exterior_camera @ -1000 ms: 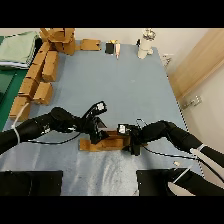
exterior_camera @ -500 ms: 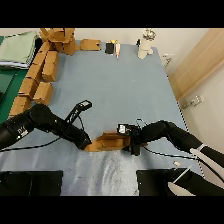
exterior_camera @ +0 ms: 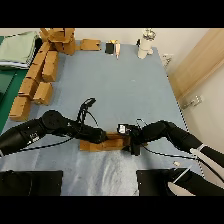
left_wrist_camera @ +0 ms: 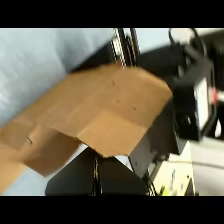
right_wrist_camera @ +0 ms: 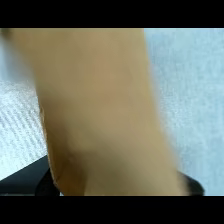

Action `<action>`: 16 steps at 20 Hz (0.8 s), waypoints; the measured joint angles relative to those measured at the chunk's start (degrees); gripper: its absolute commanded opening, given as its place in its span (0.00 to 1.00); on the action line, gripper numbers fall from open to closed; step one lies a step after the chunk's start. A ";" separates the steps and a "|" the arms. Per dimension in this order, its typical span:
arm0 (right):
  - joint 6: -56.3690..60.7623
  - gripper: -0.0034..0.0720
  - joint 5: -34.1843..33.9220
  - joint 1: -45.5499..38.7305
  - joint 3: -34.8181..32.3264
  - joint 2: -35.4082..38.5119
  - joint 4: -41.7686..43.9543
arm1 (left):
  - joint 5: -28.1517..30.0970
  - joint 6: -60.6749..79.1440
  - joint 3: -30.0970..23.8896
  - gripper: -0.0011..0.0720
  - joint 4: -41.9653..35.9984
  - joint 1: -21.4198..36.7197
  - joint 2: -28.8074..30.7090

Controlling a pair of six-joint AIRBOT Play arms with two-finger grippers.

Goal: Fold the box.

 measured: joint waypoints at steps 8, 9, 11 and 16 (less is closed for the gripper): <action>0.00 0.72 0.00 0.00 0.00 0.00 0.00 | 7.13 1.05 2.67 0.03 0.28 0.94 -8.59; 0.00 0.72 0.00 0.00 0.00 0.00 0.00 | 6.82 0.81 3.23 0.03 1.18 1.14 -9.79; 0.00 0.72 0.00 0.00 0.00 0.00 0.00 | 4.98 -1.53 4.52 0.03 4.61 1.79 -11.91; 0.00 0.72 -0.02 0.00 0.00 0.00 -0.02 | 1.09 -6.29 7.15 0.03 11.47 2.73 -14.64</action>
